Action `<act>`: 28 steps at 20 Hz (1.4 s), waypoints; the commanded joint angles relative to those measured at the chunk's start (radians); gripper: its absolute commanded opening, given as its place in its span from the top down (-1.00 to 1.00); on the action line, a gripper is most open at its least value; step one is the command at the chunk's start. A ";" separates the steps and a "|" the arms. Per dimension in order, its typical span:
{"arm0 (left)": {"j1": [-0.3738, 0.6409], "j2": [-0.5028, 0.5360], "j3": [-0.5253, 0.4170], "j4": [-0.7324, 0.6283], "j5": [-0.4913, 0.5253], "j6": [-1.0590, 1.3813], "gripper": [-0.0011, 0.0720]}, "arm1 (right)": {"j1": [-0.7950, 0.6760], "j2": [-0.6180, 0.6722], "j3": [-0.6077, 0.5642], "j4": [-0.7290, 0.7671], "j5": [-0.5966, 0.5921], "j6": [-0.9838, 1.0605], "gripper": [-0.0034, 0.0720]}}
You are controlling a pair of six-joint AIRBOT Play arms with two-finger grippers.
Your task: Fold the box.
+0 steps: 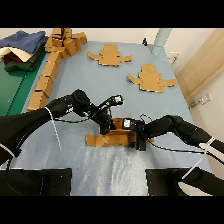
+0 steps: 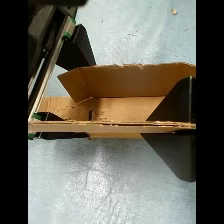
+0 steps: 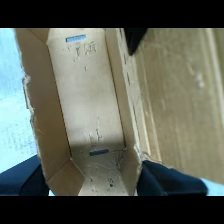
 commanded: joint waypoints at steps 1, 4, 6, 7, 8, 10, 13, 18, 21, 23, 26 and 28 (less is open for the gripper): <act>0.001 0.000 0.000 0.000 0.000 0.000 0.93 | 0.001 -0.012 0.001 -0.003 0.003 0.000 -0.97; 0.001 0.000 0.000 0.000 0.000 0.000 0.93 | 0.001 -0.012 0.001 -0.003 0.022 0.000 -0.97; 0.001 0.000 0.000 0.000 0.000 0.000 0.93 | 0.001 -0.012 0.001 -0.003 0.029 0.000 -0.80; 0.001 0.000 0.000 0.000 0.000 0.000 0.93 | 0.001 -0.012 0.000 -0.003 0.028 0.000 -0.59; 0.001 0.000 0.000 0.000 0.000 0.000 0.93 | 0.001 -0.014 0.000 -0.005 0.029 -0.002 -0.59; 0.001 0.000 0.000 0.000 0.000 0.000 0.93 | 0.001 -0.019 0.000 -0.007 0.030 -0.002 -0.59; 0.001 0.000 0.000 0.000 0.000 0.000 0.93 | 0.001 -0.027 0.000 -0.007 0.032 -0.009 -0.59; 0.001 0.000 0.000 0.000 0.000 0.000 0.93 | 0.001 -0.029 0.000 -0.006 0.032 -0.009 -0.44; 0.001 0.000 0.000 0.000 0.000 0.000 0.93 | 0.001 -0.029 0.001 -0.006 0.032 -0.008 -0.44; 0.001 0.000 0.000 0.000 0.000 0.000 0.93 | 0.001 -0.029 0.001 -0.007 0.032 -0.008 -0.44; 0.001 0.000 0.000 0.000 0.000 0.000 0.93 | 0.001 -0.029 0.000 -0.006 0.031 -0.007 -0.44; 0.001 0.000 0.000 0.000 0.000 0.000 0.93 | 0.001 -0.029 0.000 -0.007 0.026 -0.008 -0.44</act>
